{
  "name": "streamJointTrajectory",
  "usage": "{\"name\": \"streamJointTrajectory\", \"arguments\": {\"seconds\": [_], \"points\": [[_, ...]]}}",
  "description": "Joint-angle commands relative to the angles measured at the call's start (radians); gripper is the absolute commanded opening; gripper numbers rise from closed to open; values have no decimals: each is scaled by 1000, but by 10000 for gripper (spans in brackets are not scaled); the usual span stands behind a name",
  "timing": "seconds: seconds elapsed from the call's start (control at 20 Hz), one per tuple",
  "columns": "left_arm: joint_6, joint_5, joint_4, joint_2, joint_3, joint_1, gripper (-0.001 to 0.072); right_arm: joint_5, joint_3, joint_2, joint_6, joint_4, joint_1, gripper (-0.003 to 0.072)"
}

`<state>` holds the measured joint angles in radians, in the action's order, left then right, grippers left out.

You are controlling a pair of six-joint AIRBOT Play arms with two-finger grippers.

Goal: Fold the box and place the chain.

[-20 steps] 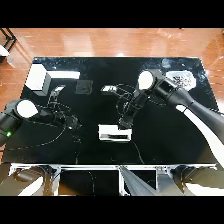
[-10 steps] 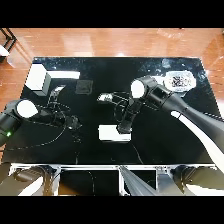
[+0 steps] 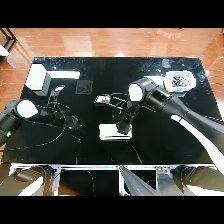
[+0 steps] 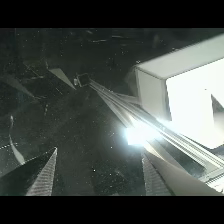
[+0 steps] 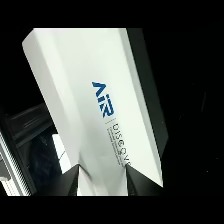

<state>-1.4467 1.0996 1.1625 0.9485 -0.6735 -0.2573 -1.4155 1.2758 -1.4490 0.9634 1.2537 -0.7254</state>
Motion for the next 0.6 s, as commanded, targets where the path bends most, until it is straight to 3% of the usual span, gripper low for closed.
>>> {"name": "streamJointTrajectory", "arguments": {"seconds": [0.0,0.05,0.1,0.55], "points": [[1,0,0,0,1,1,627,3,-1,5,2,3,-2,330],[0,0,0,0,1,1,627,2,-1,5,2,3,-2,314],[0,0,0,0,1,1,627,2,-1,5,2,3,-2,235],[0,0,0,0,1,1,627,13,-1,5,2,4,-10,234]]}}
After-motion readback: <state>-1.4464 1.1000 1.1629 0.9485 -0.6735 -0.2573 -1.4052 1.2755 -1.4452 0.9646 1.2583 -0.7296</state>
